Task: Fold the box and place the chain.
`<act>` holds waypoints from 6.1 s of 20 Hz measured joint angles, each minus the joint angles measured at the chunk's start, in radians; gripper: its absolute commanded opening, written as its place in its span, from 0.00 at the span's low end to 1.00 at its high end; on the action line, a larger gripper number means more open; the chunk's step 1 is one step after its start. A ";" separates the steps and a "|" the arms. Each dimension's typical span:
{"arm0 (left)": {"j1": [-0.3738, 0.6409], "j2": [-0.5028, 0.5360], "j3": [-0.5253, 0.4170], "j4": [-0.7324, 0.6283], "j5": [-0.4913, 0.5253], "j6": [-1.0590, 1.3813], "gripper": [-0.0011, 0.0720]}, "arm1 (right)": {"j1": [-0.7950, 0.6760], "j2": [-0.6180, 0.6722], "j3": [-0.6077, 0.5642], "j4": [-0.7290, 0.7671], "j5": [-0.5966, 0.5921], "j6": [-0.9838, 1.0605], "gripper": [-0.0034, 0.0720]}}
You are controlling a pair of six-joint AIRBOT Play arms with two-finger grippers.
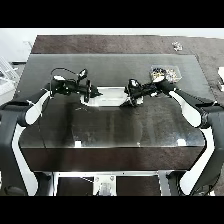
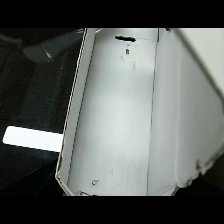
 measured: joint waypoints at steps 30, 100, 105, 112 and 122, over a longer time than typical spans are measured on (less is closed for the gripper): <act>0.060 0.037 0.127 -0.082 -0.229 -0.041 0.43 | 0.000 0.000 0.000 0.000 0.001 0.000 0.82; -0.126 0.319 -0.358 -0.186 0.536 0.263 0.04 | 0.000 0.000 0.000 0.001 0.000 0.001 0.82; -0.125 0.317 -0.358 -0.182 0.527 0.263 0.04 | 0.000 0.000 0.000 0.001 0.000 0.001 0.82; -0.126 0.360 -0.356 -0.174 0.518 0.263 0.04 | 0.000 0.000 0.000 0.000 0.001 -0.001 0.82; -0.035 0.542 -0.355 0.140 0.262 -0.036 0.70 | 0.000 0.000 0.000 0.000 0.001 -0.001 0.82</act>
